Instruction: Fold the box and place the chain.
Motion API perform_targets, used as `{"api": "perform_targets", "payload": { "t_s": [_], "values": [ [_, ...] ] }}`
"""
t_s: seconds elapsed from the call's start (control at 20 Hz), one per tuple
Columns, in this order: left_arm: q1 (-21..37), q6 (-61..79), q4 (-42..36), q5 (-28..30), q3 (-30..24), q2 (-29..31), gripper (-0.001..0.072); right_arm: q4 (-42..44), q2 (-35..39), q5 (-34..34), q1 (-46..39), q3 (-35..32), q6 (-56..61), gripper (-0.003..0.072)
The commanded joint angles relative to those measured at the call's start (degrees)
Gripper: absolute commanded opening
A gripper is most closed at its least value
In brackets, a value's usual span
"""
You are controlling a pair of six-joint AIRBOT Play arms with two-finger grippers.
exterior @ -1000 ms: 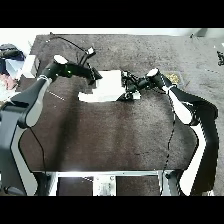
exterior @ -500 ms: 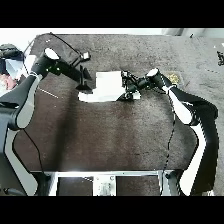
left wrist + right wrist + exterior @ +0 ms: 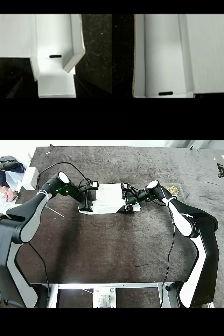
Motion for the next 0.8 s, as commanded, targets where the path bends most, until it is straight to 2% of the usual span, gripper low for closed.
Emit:
{"api": "perform_targets", "payload": {
  "t_s": [0.0, 0.05, 0.1, 0.15, 0.35, 0.4, 0.45, 0.5, 0.6, 0.75],
  "values": [
    [-0.7, 0.4, -1.7, 1.4, -0.7, -0.1, 0.0674, 0.0, 0.0, 0.0, 0.0, 0.0, 0.0, 0.0470],
    [-0.7, 0.4, -2.0, 1.3, -0.7, -0.1, 0.0645, 0.0, 0.0, 0.0, 0.0, 0.0, 0.0, 0.0470],
    [-0.7, 0.4, -2.4, 0.9, -0.7, -0.1, 0.0563, 0.0, 0.0, 0.0, 0.0, 0.0, 0.0, 0.0470],
    [-0.7, 0.4, -2.6, 0.4, -0.7, -0.1, 0.0523, 0.0, 0.0, 0.0, 0.0, 0.0, 0.0, 0.0470],
    [-0.7, -0.4, -2.6, -0.8, -0.7, -0.1, 0.0521, 0.0, 0.0, 0.0, 0.0, 0.0, 0.0, 0.0470],
    [-0.7, -1.3, -2.6, -0.8, -0.7, -0.1, 0.0362, 0.0, 0.0, 0.0, 0.0, 0.0, 0.0, 0.0470],
    [-0.7, -1.5, -2.6, -1.2, -0.7, -0.1, 0.0292, 0.0, 0.0, 0.0, 0.0, 0.0, 0.0, 0.0470],
    [-0.7, -1.5, -2.8, -1.6, -0.7, -0.1, 0.0291, 0.0, 0.0, 0.0, 0.0, 0.0, 0.0, 0.0470],
    [-0.7, -1.5, -4.0, -1.6, -0.7, -0.1, 0.0160, 0.0, 0.0, 0.0, 0.0, 0.0, 0.0, 0.0470],
    [-0.7, -1.5, -5.5, -1.0, -0.7, -0.1, 0.0163, 0.0, 0.0, 0.0, 0.0, 0.0, 0.0, 0.0470]
  ]
}}
